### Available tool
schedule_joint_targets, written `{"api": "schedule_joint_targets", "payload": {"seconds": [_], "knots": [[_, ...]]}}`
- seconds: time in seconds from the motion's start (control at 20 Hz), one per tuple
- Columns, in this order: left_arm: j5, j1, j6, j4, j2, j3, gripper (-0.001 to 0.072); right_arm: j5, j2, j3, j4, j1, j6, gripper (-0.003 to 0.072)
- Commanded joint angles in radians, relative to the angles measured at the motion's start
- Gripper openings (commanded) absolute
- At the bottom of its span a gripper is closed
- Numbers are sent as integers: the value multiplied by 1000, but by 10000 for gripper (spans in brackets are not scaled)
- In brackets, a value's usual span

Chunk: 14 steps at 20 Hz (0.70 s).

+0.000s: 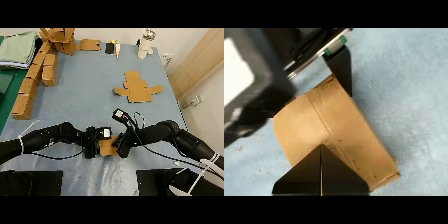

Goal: Fold the box.

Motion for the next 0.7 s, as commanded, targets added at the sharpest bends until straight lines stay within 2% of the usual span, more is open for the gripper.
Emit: {"api": "schedule_joint_targets", "payload": {"seconds": [0.0,0.25,0.3,0.35,0.4,0.45,0.5,0.6,0.65], "knots": [[0,0,0,0,0,0,247,40,32,-13,-139,100,82,3],[0,0,0,0,0,0,247,97,110,-17,-370,246,168,5],[0,0,0,0,0,0,247,99,120,-17,-403,263,167,32],[0,0,0,0,0,0,247,104,124,-17,-439,277,167,118],[0,0,0,0,0,0,247,109,122,-17,-463,280,164,250],[0,0,0,0,0,0,247,115,121,-17,-472,280,162,307],[0,0,0,0,0,0,247,122,117,-17,-487,280,154,308],[0,0,0,0,0,0,247,129,107,-17,-496,280,129,445],[0,0,0,0,0,0,247,129,103,-17,-495,280,111,490]]}}
